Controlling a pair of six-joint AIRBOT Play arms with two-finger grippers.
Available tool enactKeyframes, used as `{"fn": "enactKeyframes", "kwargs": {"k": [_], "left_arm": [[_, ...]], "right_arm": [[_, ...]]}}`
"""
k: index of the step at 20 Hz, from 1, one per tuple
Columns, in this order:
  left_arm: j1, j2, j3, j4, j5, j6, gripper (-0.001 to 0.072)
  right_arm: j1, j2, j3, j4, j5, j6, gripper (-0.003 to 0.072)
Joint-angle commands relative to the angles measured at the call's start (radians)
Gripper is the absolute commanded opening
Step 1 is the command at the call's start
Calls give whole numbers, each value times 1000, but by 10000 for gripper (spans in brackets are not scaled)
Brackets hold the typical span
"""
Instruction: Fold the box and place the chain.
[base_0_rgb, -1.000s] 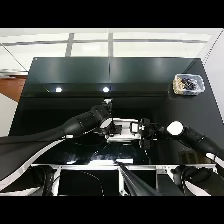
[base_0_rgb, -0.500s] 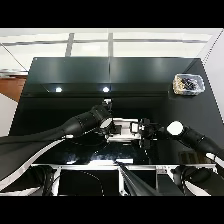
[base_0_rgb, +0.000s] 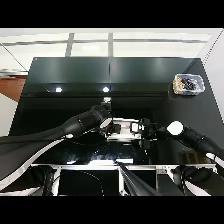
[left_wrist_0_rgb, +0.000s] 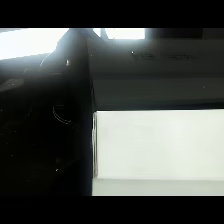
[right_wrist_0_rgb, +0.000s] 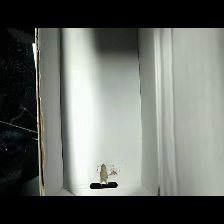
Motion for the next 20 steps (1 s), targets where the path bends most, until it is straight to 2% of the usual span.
{"fn": "enactKeyframes", "kwargs": {"k": [1, 2, 3, 4, 6, 7, 16, 17, 18, 20], "left_arm": [[0, 0, 1, -4, -8, 3, 33], [0, 2, 1, -3, -21, 3, 57], [0, 3, 1, -3, -34, 3, 168], [0, 5, 4, -2, -49, 3, 238], [0, 5, 21, 12, -76, 2, 449], [0, 5, 31, 21, -83, 2, 495], [0, -31, 41, 3, -78, -23, 483], [0, -37, 41, -5, -75, -23, 445], [-1, -40, 41, -6, -74, -23, 352], [-1, -43, 41, -10, -74, -23, 329]], "right_arm": [[0, 0, 0, 0, -2, -1, 356], [0, 0, 0, 0, -1, -1, 356], [0, 0, 0, 0, -2, -1, 357], [0, 0, 0, 0, -2, -1, 356], [0, 0, 0, 0, -1, -1, 357], [0, 0, 0, 0, -1, -1, 357], [0, 0, 0, 0, -2, -1, 356], [0, 0, 0, 0, -2, -1, 357], [0, 0, 0, 0, -2, -1, 357], [0, 0, 0, 0, -2, -1, 356]]}}
